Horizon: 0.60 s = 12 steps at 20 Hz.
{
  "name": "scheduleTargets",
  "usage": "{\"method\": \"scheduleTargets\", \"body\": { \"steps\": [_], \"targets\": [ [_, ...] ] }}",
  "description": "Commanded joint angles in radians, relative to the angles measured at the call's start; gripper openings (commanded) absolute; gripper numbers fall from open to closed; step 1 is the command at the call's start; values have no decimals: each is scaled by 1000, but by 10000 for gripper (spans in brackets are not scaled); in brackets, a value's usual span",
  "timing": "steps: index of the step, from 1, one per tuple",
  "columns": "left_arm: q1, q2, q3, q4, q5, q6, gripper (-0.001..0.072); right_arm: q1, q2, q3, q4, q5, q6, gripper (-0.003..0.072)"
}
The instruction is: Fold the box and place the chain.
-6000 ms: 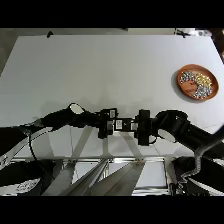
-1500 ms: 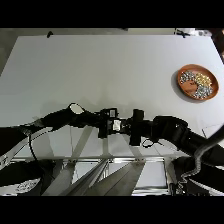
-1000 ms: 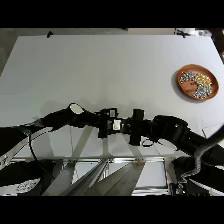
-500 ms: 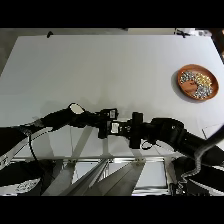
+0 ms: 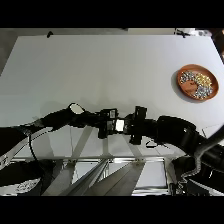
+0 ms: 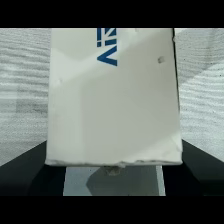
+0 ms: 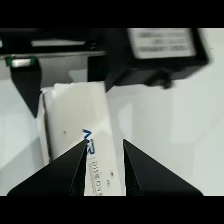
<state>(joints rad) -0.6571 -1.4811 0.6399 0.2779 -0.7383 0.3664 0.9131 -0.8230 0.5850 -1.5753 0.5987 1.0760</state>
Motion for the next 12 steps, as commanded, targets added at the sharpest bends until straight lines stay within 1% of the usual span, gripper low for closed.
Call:
{"method": "scheduleTargets", "body": {
  "steps": [1,2,3,4,7,8,10,12],
  "targets": [
    [1,1,0,0,2,-1,346,-49,71,0,-9,51,155,164],
    [1,1,0,0,2,-1,346,-60,71,-1,-1,94,220,16],
    [1,1,0,0,1,-1,346,-66,71,-18,23,107,278,14],
    [1,1,0,0,2,-1,346,-65,71,-47,63,88,306,14],
    [1,1,0,-1,2,-1,346,-65,71,-169,205,-93,310,14],
    [1,1,0,0,1,-1,346,-65,71,-190,235,-144,315,14],
    [1,1,0,0,1,-1,346,-66,71,-197,256,-196,315,14],
    [1,1,0,0,1,-1,346,-66,71,-197,256,-211,315,15]
  ]
}}
